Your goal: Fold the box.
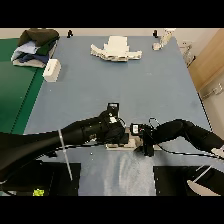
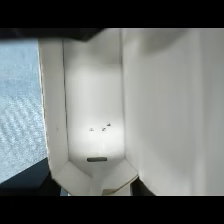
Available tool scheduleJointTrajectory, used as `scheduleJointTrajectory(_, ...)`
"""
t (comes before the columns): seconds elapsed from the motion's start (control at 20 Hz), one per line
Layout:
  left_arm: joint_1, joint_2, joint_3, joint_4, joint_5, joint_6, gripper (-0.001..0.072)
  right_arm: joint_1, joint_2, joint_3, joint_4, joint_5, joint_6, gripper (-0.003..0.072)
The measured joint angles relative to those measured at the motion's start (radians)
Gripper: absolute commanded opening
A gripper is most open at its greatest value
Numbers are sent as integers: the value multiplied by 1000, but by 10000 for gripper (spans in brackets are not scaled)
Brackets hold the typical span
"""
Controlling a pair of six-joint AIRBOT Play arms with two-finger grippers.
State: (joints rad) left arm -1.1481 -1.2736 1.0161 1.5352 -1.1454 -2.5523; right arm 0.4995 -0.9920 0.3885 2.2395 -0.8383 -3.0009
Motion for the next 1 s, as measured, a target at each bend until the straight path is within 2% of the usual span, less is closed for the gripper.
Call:
scheduleJointTrajectory(0.15, 0, 111, 4, -3, -61, 18, 572, 0, 0, 0, 0, 0, 0, 508)
scheduleJointTrajectory(0.2, 0, 146, 5, -3, -80, 25, 448, 0, 0, 0, 0, 0, 0, 508)
scheduleJointTrajectory(0.25, 0, 182, 5, -1, -104, 32, 62, 0, 0, 0, 0, 0, 0, 508)
scheduleJointTrajectory(0.3, 0, 211, 5, 5, -122, 40, 12, 0, 0, 0, 0, 0, 0, 508)
scheduleJointTrajectory(0.5, 7, 280, 5, 24, -151, 145, 13, 0, 0, 0, 0, 0, 0, 508)
scheduleJointTrajectory(0.75, 77, 301, 5, -1, -13, 402, 12, 0, 0, 0, 0, 0, 0, 508)
scheduleJointTrajectory(1.0, 148, 321, -17, -47, 61, 722, 9, 0, 0, 0, 0, 0, 0, 508)
